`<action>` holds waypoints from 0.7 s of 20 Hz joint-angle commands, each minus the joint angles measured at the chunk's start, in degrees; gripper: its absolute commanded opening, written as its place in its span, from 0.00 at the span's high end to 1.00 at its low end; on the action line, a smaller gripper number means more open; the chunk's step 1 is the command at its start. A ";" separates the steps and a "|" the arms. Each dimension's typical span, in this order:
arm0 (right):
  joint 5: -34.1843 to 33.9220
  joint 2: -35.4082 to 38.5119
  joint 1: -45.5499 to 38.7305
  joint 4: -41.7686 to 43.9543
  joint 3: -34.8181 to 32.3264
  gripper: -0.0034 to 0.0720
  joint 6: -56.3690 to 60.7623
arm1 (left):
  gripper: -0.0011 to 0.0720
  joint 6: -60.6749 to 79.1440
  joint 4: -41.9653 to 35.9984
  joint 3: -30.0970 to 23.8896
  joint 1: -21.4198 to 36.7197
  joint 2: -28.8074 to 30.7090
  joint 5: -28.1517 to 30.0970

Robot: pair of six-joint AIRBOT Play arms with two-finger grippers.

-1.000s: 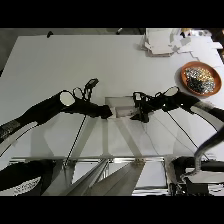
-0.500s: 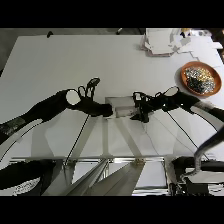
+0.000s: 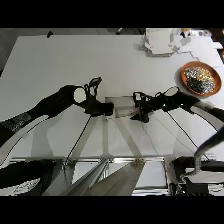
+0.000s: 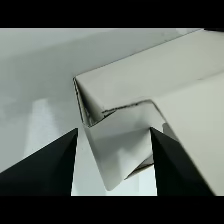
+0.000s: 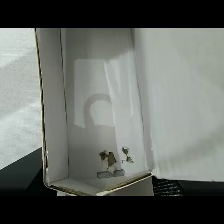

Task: Fold the box and place the chain.

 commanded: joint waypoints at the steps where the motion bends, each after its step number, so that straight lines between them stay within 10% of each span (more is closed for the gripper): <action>1: 0.02 0.04 0.02 0.00 -0.02 0.44 0.02 | 0.32 -8.41 4.79 2.19 -2.03 -1.07 -2.45; 14: 0.02 0.04 0.02 0.00 -0.02 0.44 0.02 | 0.56 -29.40 13.77 8.09 -8.50 -6.88 -6.86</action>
